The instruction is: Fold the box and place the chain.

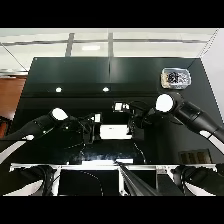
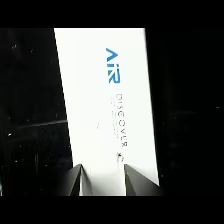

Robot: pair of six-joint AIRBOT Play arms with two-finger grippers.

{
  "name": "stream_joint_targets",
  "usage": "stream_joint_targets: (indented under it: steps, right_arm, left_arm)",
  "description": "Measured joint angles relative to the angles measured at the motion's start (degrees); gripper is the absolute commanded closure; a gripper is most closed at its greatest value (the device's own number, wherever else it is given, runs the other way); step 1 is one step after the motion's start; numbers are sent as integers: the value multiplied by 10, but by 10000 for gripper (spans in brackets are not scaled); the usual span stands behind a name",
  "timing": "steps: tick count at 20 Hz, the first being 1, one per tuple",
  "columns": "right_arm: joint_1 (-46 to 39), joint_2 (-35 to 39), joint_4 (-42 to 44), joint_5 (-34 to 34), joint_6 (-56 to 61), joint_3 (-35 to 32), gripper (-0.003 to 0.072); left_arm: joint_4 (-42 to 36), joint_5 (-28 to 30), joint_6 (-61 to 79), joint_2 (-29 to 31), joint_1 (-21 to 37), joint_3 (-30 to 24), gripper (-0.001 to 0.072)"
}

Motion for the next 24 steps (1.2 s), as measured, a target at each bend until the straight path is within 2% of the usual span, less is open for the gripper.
stream_joint_targets:
  steps: [4, 5, 13, 14, 24]
  right_arm:
    - [0, 1, -2, -9, 5, 0, 382]
    - [0, 1, -4, -11, 6, 0, 451]
    - [0, 1, -12, -23, 8, 0, 447]
    - [0, 1, -12, -21, 8, 0, 397]
    - [0, 1, -14, -11, 8, 0, 398]
  left_arm:
    - [1, 0, 0, 0, 0, 0, 269]
    - [1, 1, 0, 0, 0, 0, 269]
    - [1, 1, -1, 0, 0, 0, 269]
    - [1, 1, -1, 0, 0, 0, 269]
    - [2, 2, -1, 0, 0, 0, 269]
